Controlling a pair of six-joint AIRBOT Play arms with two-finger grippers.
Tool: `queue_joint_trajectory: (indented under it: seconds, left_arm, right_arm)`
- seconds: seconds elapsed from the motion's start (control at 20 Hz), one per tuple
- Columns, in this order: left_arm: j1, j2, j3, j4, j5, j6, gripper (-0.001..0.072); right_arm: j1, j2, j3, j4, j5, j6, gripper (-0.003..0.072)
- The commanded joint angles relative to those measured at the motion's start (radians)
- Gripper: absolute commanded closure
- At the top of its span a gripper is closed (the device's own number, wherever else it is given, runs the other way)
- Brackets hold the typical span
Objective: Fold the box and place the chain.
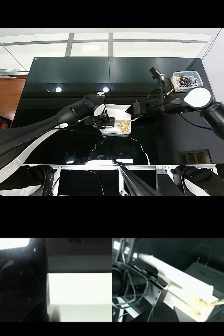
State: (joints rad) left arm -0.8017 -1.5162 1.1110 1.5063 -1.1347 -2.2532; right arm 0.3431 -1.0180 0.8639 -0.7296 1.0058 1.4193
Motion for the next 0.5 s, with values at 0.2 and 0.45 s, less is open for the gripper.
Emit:
queue_joint_trajectory:
  seconds: [0.2, 0.45]
  left_arm:
    - [0.0, 0.001, 0.0, 0.0, 0.0, 0.001, 0.0683]
    - [0.0, 0.001, 0.0, 0.0, 0.001, 0.001, 0.0683]
  right_arm:
    - [-0.344, 0.041, -0.015, -0.447, -0.126, 0.08, 0.0374]
    - [-0.435, -0.066, -0.178, -0.67, -0.544, 0.418, -0.0034]
